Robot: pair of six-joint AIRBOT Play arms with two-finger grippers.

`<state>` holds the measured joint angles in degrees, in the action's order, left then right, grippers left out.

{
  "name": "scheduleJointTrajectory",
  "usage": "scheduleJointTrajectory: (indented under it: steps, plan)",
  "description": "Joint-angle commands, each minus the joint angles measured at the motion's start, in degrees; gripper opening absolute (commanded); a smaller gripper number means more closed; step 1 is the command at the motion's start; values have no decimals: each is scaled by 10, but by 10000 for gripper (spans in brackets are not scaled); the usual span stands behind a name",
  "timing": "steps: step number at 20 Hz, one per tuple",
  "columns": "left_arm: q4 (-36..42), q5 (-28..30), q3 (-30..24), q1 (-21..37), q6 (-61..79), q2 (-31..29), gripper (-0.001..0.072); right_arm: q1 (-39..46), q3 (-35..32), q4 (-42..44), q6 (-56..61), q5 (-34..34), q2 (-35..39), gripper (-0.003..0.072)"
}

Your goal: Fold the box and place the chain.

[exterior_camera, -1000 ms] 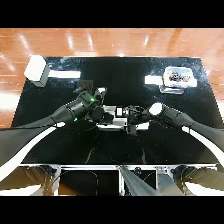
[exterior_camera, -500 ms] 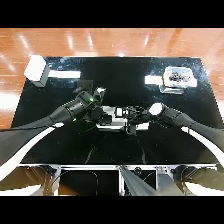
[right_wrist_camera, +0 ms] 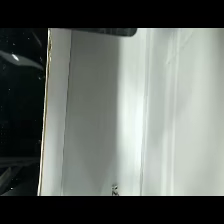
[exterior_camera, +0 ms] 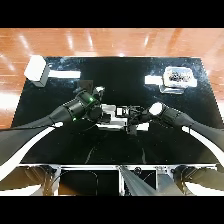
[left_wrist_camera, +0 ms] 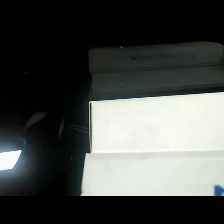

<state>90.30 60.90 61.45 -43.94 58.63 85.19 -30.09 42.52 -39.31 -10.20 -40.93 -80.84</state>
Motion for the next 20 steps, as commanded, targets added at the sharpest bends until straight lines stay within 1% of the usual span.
scheduleJointTrajectory:
  steps: [1,3,5,7,9,11,15,20]
  plan:
    - [3,2,3,0,1,-1,23,0,0,-3,24,-4,13,643]
    - [3,9,11,0,1,-2,22,2,0,-23,41,-4,35,643]
    - [2,17,21,0,0,-2,22,11,0,-59,85,-15,53,642]
    - [0,24,26,3,-2,-2,22,22,0,-114,140,-42,60,640]
    - [1,46,26,8,-2,-2,21,35,0,-149,178,-70,60,640]
    - [-1,61,26,14,-2,-2,22,46,0,-149,205,-92,60,640]
    - [-2,64,26,19,-2,-2,21,51,0,-146,227,-97,60,641]
    - [-18,88,24,34,-2,-10,23,57,0,-156,239,-112,60,631]
